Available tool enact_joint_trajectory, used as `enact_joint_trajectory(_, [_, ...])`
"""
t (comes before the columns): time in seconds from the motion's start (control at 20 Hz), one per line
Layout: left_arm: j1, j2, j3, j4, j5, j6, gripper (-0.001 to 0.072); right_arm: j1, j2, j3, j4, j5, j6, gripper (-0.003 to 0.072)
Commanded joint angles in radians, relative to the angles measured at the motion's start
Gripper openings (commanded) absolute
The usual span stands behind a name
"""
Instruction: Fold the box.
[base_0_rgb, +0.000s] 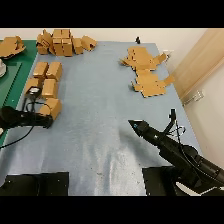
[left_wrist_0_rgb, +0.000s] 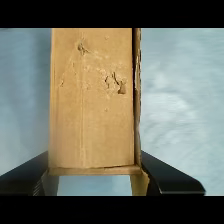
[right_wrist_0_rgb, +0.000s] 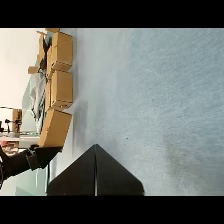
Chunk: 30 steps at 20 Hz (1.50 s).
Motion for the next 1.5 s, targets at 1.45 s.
enact_joint_trajectory(1.45, [0.184,-0.383,0.306,0.084,0.173,-0.023,0.0517,0.0,0.0,0.001,-0.007,0.011,0.0,0.0004])
